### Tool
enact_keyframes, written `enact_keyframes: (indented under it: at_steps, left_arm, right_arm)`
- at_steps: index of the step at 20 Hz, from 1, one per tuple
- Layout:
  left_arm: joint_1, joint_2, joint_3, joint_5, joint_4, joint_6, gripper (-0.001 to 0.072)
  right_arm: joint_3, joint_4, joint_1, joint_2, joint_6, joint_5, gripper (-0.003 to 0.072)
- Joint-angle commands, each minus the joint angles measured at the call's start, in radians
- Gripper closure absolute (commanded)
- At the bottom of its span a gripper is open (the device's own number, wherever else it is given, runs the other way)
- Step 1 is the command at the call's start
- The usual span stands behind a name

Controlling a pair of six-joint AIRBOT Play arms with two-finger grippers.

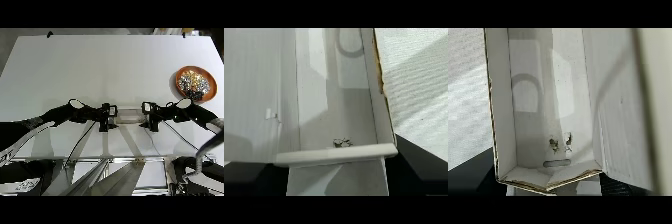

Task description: Fold the box and place the chain.

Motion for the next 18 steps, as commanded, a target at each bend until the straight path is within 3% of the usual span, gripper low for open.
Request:
enact_keyframes:
  at_steps: [1, 2, 3, 4, 10, 11, 14, 18]
  left_arm:
    - [0.000, 0.000, 0.000, 0.001, 0.001, 0.000, 0.0642]
    - [0.000, 0.000, 0.000, 0.000, 0.000, 0.000, 0.0642]
    - [0.000, 0.000, 0.000, 0.000, 0.001, 0.000, 0.0642]
    - [0.000, 0.000, 0.000, 0.000, 0.000, 0.000, 0.0642]
    - [0.000, 0.000, 0.000, 0.001, 0.000, 0.000, 0.0642]
    - [0.000, 0.000, 0.000, 0.001, 0.000, 0.000, 0.0642]
    - [0.000, 0.000, 0.000, 0.000, 0.001, 0.000, 0.0642]
    - [0.000, 0.000, 0.000, 0.001, 0.000, 0.000, 0.0642]
  right_arm:
    - [0.000, 0.002, 0.000, 0.000, 0.000, 0.011, 0.0351]
    - [0.000, 0.002, -0.001, 0.001, 0.017, 0.021, 0.0350]
    - [0.000, -0.001, 0.000, 0.001, 0.044, 0.026, 0.0255]
    - [0.000, -0.001, -0.004, 0.005, 0.080, 0.024, 0.0020]
    - [0.000, -0.206, -0.095, 0.161, 0.336, 0.124, 0.0007]
    - [0.000, -0.212, -0.115, 0.203, 0.349, 0.139, 0.0037]
    - [0.000, -0.188, -0.147, 0.356, 0.349, 0.159, 0.0258]
    - [0.000, 0.043, -0.146, 0.449, 0.336, 0.179, 0.0580]
